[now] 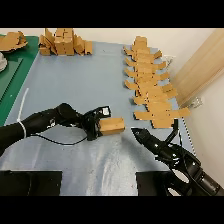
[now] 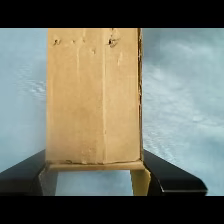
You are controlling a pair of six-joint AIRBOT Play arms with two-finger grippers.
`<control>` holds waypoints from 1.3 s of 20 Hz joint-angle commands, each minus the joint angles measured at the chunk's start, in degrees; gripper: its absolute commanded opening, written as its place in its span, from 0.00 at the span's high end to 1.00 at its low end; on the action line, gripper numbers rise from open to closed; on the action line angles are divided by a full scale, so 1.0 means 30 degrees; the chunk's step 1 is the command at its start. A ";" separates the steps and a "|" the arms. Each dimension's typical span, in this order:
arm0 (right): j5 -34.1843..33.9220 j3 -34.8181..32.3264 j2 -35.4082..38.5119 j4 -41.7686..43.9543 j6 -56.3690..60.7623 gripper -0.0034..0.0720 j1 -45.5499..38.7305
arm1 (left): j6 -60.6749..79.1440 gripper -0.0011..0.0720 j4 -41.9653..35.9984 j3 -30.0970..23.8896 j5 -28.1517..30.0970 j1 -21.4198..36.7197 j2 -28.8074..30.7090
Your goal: Fold the box.
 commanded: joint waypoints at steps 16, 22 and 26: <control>0.0211 0.0022 0.0138 -0.0058 0.0022 0.95 -0.0131 | -1.0018 0.16 0.6309 0.8743 0.2812 1.5679 -0.3490; 0.0211 0.0058 0.0095 -0.0051 0.0233 0.95 -0.0131 | -1.2619 0.16 0.6462 1.6254 0.1166 1.5737 -0.9777; 0.0211 0.0109 0.0095 -0.0058 0.0233 0.95 -0.0131 | -1.3697 0.16 0.6462 1.8863 0.0044 1.5766 -1.2633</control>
